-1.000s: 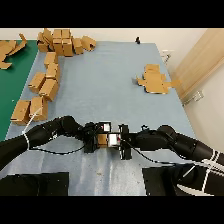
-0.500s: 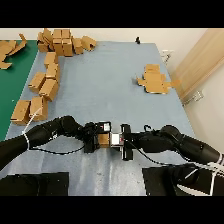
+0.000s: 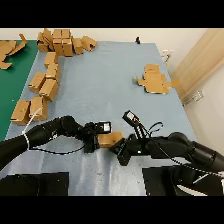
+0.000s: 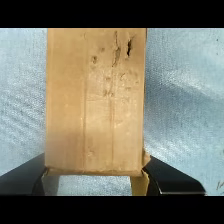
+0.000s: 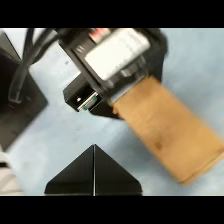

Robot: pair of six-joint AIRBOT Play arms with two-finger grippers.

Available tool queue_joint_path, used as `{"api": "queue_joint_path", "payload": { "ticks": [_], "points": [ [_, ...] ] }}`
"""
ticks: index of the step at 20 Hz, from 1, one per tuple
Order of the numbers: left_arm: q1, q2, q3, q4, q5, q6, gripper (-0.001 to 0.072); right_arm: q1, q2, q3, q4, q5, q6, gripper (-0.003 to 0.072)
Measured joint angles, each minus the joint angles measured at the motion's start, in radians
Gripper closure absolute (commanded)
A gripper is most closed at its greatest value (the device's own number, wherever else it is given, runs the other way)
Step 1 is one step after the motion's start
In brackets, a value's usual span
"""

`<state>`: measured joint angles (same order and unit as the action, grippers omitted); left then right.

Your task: Fold the box.

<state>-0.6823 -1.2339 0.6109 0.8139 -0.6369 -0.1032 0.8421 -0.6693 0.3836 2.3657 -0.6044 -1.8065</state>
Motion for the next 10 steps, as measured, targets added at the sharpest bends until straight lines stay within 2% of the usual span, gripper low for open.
{"api": "queue_joint_path", "payload": {
  "ticks": [4, 8, 10],
  "points": [
    [0.000, 0.000, 0.000, 0.000, 0.000, 0.000, 0.0184, 0.117, -0.002, -0.101, 0.212, 0.214, 0.251, 0.0687],
    [0.000, 0.000, 0.000, -0.001, 0.000, 0.000, 0.0184, 0.238, -0.071, -0.123, 0.280, 0.489, 0.474, 0.0687],
    [0.000, 0.000, 0.000, -0.001, 0.000, 0.000, 0.0184, 0.276, -0.133, -0.106, 0.286, 0.579, 0.555, 0.0687]
  ]
}}
